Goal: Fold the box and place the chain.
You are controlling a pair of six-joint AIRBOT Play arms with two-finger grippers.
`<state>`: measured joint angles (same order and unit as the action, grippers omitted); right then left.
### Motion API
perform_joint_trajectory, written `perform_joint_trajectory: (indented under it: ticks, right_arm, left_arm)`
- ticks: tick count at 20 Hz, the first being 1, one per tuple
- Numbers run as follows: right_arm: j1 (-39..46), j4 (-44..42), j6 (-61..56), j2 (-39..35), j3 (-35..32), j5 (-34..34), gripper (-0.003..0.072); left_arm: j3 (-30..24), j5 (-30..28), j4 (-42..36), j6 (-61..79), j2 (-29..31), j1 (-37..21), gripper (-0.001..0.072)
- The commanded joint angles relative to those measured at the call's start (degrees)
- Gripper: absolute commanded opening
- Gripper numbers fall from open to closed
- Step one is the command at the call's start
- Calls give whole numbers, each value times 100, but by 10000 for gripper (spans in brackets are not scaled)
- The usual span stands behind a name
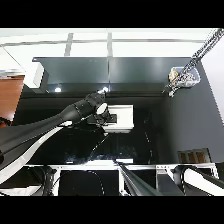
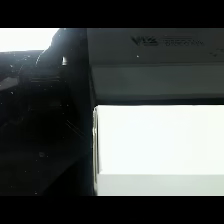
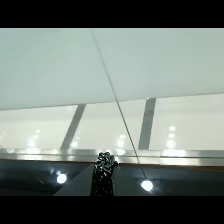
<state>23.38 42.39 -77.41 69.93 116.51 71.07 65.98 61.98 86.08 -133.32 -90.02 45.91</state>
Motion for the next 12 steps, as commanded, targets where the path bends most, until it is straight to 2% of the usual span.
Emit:
perform_joint_trajectory:
  ticks: [1, 4, 12]
  right_arm:
    - [-4, -160, -2, -26, 2, -63, 14]
    - [-15, -533, -2, -66, 2, 317, 14]
    - [-809, -103, -11, -734, -184, 629, 14]
  left_arm:
    - [4, 7, 4, 0, 0, -2, 31]
    - [4, 7, 2, 0, 0, -2, 30]
    - [4, 11, -2, 0, 0, -2, 31]
